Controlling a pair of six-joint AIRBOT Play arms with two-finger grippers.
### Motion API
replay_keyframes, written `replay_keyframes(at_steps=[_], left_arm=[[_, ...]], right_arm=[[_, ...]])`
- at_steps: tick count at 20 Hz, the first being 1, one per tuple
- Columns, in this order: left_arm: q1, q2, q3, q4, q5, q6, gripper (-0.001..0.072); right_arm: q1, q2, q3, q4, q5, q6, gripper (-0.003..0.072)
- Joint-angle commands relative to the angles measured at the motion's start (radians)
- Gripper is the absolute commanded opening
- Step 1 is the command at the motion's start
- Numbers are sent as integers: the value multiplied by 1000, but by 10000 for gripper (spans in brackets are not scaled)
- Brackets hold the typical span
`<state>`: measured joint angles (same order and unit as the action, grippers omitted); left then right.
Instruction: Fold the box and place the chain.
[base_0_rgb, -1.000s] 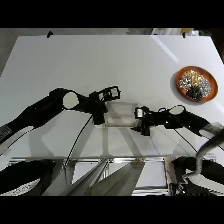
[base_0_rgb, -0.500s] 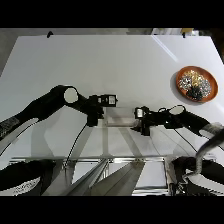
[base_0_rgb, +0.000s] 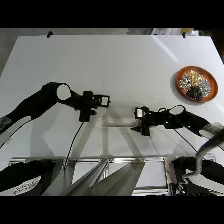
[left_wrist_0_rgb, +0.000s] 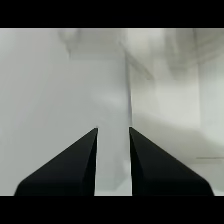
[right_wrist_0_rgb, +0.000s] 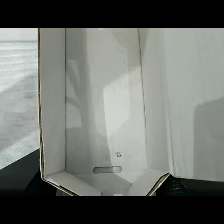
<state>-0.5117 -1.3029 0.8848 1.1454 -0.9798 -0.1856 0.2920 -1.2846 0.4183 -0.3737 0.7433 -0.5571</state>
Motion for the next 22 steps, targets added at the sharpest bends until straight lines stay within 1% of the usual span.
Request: replay_keyframes(at_steps=[1, 4, 6, 8, 10, 13, 15, 18, 22], left_arm=[[32, 23, 2, 26, -25, 14, 220], [6, -5, 1, -29, -31, 125, 223], [-18, -28, -1, -59, -15, 168, 226], [-37, -56, -1, -66, -4, 167, 226], [-49, -76, -1, -104, -10, 167, 225], [-63, -79, -1, -124, -13, 163, 225], [-63, -79, -1, -123, -44, 144, 219], [-56, -51, -1, -84, -82, 45, 219], [-10, 72, -1, -44, -79, -50, 220]], right_arm=[[0, 1, 0, 0, 2, -1, 409], [0, 1, 0, 1, 3, -1, 409], [0, 1, 0, 0, 3, -1, 409], [0, 1, 0, 1, 3, -1, 409], [0, 1, 0, 0, 2, -1, 408], [0, 1, 0, 0, 2, -1, 409], [0, 1, 0, 0, 2, -1, 409], [0, 1, 0, 0, 2, -1, 409], [0, 1, 0, 0, 2, -1, 409]])
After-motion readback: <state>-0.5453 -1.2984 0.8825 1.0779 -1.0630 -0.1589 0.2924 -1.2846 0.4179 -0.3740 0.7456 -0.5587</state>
